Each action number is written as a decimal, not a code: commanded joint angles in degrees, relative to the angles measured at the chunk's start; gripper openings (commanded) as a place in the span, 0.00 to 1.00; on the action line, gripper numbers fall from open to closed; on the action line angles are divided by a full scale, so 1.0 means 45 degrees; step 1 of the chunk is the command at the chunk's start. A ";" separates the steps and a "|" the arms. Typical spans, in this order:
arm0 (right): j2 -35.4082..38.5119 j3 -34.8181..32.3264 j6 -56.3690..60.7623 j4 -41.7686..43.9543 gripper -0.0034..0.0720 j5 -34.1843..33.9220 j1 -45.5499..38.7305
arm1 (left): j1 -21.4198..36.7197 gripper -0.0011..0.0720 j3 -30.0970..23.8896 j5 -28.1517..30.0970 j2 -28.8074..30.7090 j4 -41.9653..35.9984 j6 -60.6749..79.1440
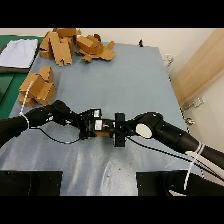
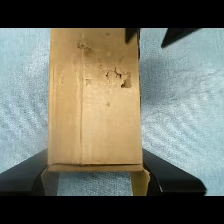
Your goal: Fold the box.
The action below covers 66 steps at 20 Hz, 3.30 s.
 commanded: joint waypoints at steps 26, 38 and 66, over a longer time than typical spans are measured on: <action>0.0223 -0.3929 1.7359 0.7966 0.04 -1.0273 0.1059 | 0.0000 0.66 -0.0005 0.0019 0.0000 0.0000 0.0000; -0.0675 -0.3934 1.7384 0.8019 0.04 -1.0316 0.1671 | 0.0000 0.66 -0.0005 0.0024 0.0000 0.0000 0.0000; 0.2735 -0.3939 1.7243 0.4201 0.05 -0.9530 -0.1389 | -0.0005 0.66 -0.0005 0.0029 0.0000 -0.0005 0.0005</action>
